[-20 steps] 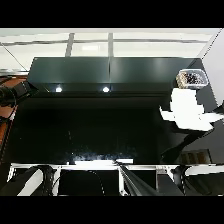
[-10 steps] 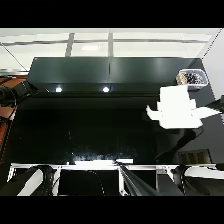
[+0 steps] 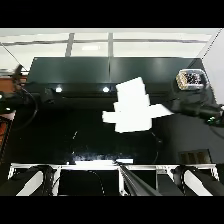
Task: Fold the box and place the chain.
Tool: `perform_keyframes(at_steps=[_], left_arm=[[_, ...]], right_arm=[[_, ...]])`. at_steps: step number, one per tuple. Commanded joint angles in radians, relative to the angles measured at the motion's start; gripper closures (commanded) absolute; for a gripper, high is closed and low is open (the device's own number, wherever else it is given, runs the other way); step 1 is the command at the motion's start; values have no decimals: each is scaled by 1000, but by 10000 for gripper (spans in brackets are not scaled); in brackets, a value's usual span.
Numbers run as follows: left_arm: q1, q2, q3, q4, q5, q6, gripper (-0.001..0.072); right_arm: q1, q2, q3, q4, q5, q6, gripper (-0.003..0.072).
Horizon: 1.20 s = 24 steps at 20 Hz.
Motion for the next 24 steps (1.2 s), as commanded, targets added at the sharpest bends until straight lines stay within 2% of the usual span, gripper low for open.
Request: perform_keyframes(at_steps=[1, 3, 5, 9, 11, 15, 18, 20, 21, 22, 24], left_arm=[[-143, -42, -59, -78, 129, 25, 3], [-192, -101, -59, -197, 143, 97, 3], [-211, -193, -58, -290, 97, 172, 5], [-193, -434, -45, -566, -94, 424, 5], [-217, -534, -10, -565, -180, 443, 5], [-278, -655, 42, -608, -208, 530, 5], [-291, -739, 114, -608, -423, 669, 6], [-291, -774, 158, -572, -532, 732, 70], [-296, -786, 177, -554, -578, 781, 194], [-303, -791, 195, -534, -598, 814, 282], [-323, -792, 237, -456, -605, 851, 411]], right_arm=[[237, 90, -145, 112, -205, -17, 672], [323, 90, -148, 112, -214, -17, 672], [385, 90, -148, 113, -227, -16, 672], [432, 90, -148, 116, -229, -4, 672], [432, 90, -148, 116, -217, -4, 672], [432, 90, -148, 116, -209, -4, 672], [432, 90, -148, 116, -198, -4, 672], [432, 90, -148, 116, -193, -3, 671], [432, 90, -148, 116, -193, -2, 672], [432, 90, -148, 116, -193, -2, 672], [432, 90, -148, 116, -194, -2, 672]])
